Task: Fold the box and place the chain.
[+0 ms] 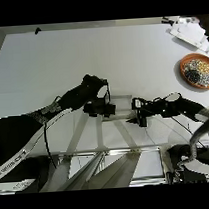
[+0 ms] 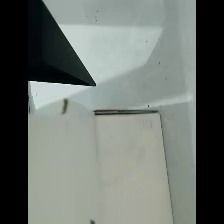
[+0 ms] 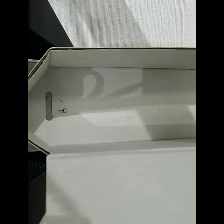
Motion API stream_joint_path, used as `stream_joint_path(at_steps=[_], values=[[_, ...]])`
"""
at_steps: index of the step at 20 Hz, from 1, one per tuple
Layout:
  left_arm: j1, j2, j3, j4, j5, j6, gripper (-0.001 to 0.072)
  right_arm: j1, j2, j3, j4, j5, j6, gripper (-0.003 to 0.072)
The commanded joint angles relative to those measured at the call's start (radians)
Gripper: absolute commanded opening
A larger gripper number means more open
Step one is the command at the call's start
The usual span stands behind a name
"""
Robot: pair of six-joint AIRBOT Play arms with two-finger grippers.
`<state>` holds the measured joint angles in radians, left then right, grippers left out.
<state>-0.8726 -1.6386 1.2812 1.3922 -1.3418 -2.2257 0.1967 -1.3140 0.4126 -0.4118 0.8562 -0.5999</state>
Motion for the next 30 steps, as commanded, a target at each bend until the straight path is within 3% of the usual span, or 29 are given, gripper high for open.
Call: stream_joint_path(at_steps=[1, 6, 7, 8, 9, 13, 17, 19, 20, 21, 24, 26, 29, 30], values=[[-0.003, -0.021, 0.003, -0.005, 0.018, -0.011, 0.0374, 0.000, 0.001, 0.001, 0.000, 0.000, 0.000, 0.0421], [-0.019, -0.061, 0.003, -0.008, 0.060, -0.030, 0.0361, 0.000, 0.001, 0.001, 0.000, 0.000, 0.000, 0.0421], [-0.021, -0.063, -0.001, -0.008, 0.060, -0.030, 0.0261, 0.000, 0.001, 0.001, 0.000, 0.000, 0.000, 0.0421], [-0.021, -0.063, -0.006, -0.007, 0.060, -0.030, 0.0099, 0.000, 0.001, 0.001, 0.000, 0.000, 0.000, 0.0421], [-0.021, -0.062, -0.010, -0.008, 0.057, -0.030, 0.0004, 0.000, 0.001, 0.001, 0.000, 0.000, 0.000, 0.0421], [-0.025, -0.061, -0.012, -0.008, 0.055, -0.054, 0.0005, 0.000, 0.001, 0.001, 0.000, 0.000, 0.000, 0.0421], [-0.029, -0.061, -0.012, -0.006, 0.059, -0.053, 0.0116, 0.000, 0.001, 0.001, 0.000, 0.000, 0.000, 0.0421], [-0.029, -0.061, -0.012, -0.005, 0.059, -0.053, 0.0105, 0.000, 0.001, 0.001, 0.000, 0.000, 0.000, 0.0421], [-0.029, -0.061, -0.012, -0.005, 0.058, -0.053, 0.0030, 0.000, 0.001, 0.001, 0.000, 0.000, 0.000, 0.0421], [-0.029, -0.060, -0.012, -0.005, 0.059, -0.052, 0.0005, 0.000, 0.001, 0.001, 0.000, 0.000, 0.000, 0.0421], [-0.029, -0.049, -0.012, 0.005, 0.061, -0.044, 0.0005, 0.000, 0.001, 0.001, 0.000, 0.000, 0.000, 0.0421], [-0.029, -0.027, -0.021, 0.016, 0.071, -0.006, 0.0051, 0.000, 0.001, 0.001, 0.000, 0.000, 0.000, 0.0421], [-0.028, 0.013, -0.058, 0.016, 0.079, 0.008, 0.0368, 0.000, 0.001, 0.001, 0.000, 0.000, 0.000, 0.0421], [-0.027, 0.026, -0.074, 0.016, 0.084, 0.008, 0.0425, 0.000, 0.001, 0.001, 0.000, 0.000, 0.000, 0.0421]])
